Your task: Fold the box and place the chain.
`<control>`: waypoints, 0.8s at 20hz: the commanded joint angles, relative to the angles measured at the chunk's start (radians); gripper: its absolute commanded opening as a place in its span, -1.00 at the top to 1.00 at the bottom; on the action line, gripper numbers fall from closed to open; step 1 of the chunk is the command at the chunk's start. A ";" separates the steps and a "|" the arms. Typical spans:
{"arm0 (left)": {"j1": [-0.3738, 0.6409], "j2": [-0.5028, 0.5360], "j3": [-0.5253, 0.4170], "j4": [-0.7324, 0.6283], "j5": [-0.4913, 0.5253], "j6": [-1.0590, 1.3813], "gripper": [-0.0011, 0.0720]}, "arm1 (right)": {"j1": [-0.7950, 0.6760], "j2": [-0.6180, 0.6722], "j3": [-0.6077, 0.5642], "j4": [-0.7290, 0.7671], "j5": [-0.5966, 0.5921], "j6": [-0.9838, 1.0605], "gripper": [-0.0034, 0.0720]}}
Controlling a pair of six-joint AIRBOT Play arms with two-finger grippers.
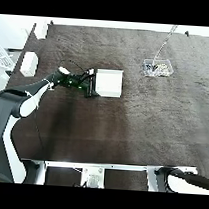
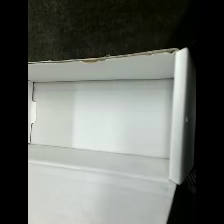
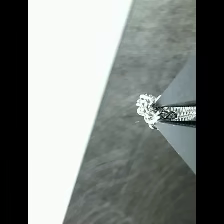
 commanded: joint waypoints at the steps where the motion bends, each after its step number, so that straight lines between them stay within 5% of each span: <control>1: 0.000 -0.001 0.000 0.005 0.015 0.002 0.02 | 0.029 0.048 0.000 0.000 -0.005 -0.014 0.90; 16: 0.000 -0.001 0.000 0.004 0.020 0.002 0.02 | 0.141 0.051 0.000 0.094 0.093 0.003 0.90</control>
